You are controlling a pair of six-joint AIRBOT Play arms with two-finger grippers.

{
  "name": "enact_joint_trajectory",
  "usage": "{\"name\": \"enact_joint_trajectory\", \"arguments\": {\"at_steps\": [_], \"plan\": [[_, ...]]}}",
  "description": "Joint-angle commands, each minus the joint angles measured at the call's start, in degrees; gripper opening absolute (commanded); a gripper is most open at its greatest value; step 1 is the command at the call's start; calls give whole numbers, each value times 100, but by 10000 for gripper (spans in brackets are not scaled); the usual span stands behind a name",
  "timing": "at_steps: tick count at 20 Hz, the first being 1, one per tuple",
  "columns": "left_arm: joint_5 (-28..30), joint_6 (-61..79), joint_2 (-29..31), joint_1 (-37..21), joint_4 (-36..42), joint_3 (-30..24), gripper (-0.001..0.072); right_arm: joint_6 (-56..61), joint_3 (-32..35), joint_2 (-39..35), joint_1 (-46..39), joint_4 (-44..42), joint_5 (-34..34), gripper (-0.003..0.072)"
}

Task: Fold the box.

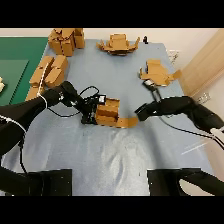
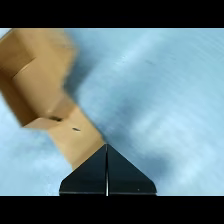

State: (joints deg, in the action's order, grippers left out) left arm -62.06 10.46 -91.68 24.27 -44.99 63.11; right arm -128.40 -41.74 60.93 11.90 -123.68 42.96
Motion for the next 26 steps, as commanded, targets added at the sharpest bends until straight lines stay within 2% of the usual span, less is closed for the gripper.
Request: {"name": "enact_joint_trajectory", "arguments": {"at_steps": [1, 3, 5, 8, 11, 14, 21, 25, 26], "plan": [[7, 2, -2, -4, -2, 4, 166, 1611, 251, -275, -994, -22, 527, 7], [9, 2, -2, -4, -2, 4, 166, 1867, 426, -72, -1353, -179, 1143, 7], [15, 2, -2, -2, -2, 4, 166, 1777, 496, 369, -1333, -632, 1491, 7], [11, 2, -2, -2, -2, 2, 166, 1209, 439, 1036, -857, -1725, 1303, 7], [9, 2, -2, -2, -2, 2, 166, 1196, 275, 1537, -310, -1961, 968, 7], [7, 2, -2, -2, 0, 4, 166, 1178, 136, 1840, 15, -2124, 951, 7], [-4, 0, -2, 0, 0, 2, 166, 597, -166, 1725, 179, -2811, 896, 8], [-7, 0, -2, 0, -2, 2, 166, 584, -190, 1685, 177, -2868, 1209, 11], [-7, 0, -2, 0, 0, 2, 166, 584, -190, 1685, 177, -2898, 1220, 56]]}}
